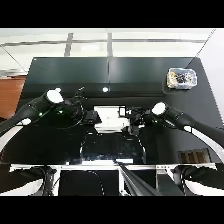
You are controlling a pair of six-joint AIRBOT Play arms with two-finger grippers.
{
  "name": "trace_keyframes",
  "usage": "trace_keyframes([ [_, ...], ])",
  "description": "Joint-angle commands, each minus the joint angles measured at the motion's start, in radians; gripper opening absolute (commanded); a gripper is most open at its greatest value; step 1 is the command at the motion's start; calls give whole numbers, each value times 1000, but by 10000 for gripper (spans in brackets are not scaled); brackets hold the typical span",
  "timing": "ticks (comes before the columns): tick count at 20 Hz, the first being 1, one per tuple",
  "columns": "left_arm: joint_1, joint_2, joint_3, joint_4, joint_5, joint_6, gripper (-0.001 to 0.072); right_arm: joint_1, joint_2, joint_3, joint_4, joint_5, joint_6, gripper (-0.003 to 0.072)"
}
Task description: Fold the box and place the chain.
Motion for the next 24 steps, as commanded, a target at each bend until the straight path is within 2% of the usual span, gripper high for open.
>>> trace_keyframes([
  [1,-92,0,45,140,88,-216,476,0,0,0,0,0,0,188],
  [5,-180,0,58,370,99,-464,475,0,0,0,0,0,0,188],
  [8,-213,-1,60,472,95,-575,475,0,0,0,0,0,0,188],
  [12,-236,-3,62,545,49,-647,475,0,0,0,0,0,0,188],
  [14,-248,-12,77,564,22,-666,452,0,0,0,0,0,0,188],
  [19,-309,-108,206,698,-127,-734,452,0,0,0,0,0,0,188],
  [24,-333,-142,238,692,-108,-849,439,0,0,0,0,0,0,188],
])
